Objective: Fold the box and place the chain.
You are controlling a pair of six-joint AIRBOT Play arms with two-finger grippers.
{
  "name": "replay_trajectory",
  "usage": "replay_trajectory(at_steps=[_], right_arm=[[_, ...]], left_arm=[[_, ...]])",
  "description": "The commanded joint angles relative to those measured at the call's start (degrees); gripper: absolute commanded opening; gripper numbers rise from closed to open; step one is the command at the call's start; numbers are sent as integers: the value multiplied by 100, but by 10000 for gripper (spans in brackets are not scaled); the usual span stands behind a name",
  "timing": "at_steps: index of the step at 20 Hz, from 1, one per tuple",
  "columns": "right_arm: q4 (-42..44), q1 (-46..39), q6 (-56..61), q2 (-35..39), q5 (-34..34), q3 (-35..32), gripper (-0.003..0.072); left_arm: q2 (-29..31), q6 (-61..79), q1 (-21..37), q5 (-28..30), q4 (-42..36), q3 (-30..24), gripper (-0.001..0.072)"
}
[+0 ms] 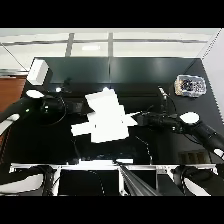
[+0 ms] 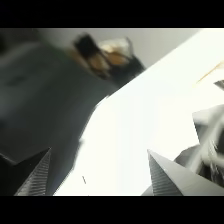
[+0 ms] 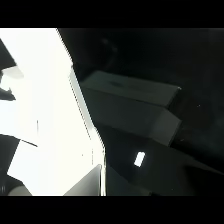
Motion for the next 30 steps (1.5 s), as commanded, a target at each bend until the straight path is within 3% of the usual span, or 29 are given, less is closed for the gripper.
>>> replay_trajectory(at_steps=[1, 2, 4, 6, 7, 8, 9, 11, 15, 18, 20, 21, 23, 26, 30], right_arm=[[-7, 70, 15, 4, 85, -4, 13], [-15, 70, 15, 4, 92, -2, 13], [-116, 66, 15, 4, 90, -2, 13], [-310, 13, 199, 4, 76, 4, 13], [-501, -66, 492, 4, 90, 7, 13], [-745, -162, 774, 4, 140, 9, 14], [-1016, -278, 964, 4, 240, 11, 108], [-1526, -542, 997, 4, 710, 138, 680], [-3003, -916, 411, 37, 2393, 1174, 693], [-3165, -837, -302, 37, 3034, 1641, 693], [-3224, -625, -785, 33, 2953, 1639, 692], [-3263, -485, -1043, 33, 2787, 1639, 692], [-3364, -177, -1528, 33, 2312, 1639, 692], [-3703, 234, -2092, 24, 1781, 1633, 692], [-4360, 588, -2179, 15, 1707, 1453, 692]], left_arm=[[-994, 1069, -63, -1276, -208, 492, 686], [-1191, 1071, -122, -1386, -63, 616, 657], [-1495, 1082, -269, -1550, 382, 879, 471], [-1644, 1357, -361, -1742, 654, 1043, 71], [-1672, 1550, -361, -1825, 623, 1067, 28], [-1670, 1589, -354, -1799, 614, 1082, 28], [-1670, 1593, -354, -1773, 610, 1106, 27], [-1626, 1589, -365, -1714, 603, 1139, 25], [-1058, 1598, -431, -1287, 627, 1058, 23], [63, 2057, -706, -503, 455, 546, 23], [968, 3272, -1012, 955, 479, -214, 29], [1191, 4083, -1137, 1270, 483, -490, 30], [1241, 5552, -1351, 1196, 527, -682, 30], [975, 5668, -1685, 1537, 479, -678, 29], [680, 6301, -2046, 2033, 479, -610, 29]])
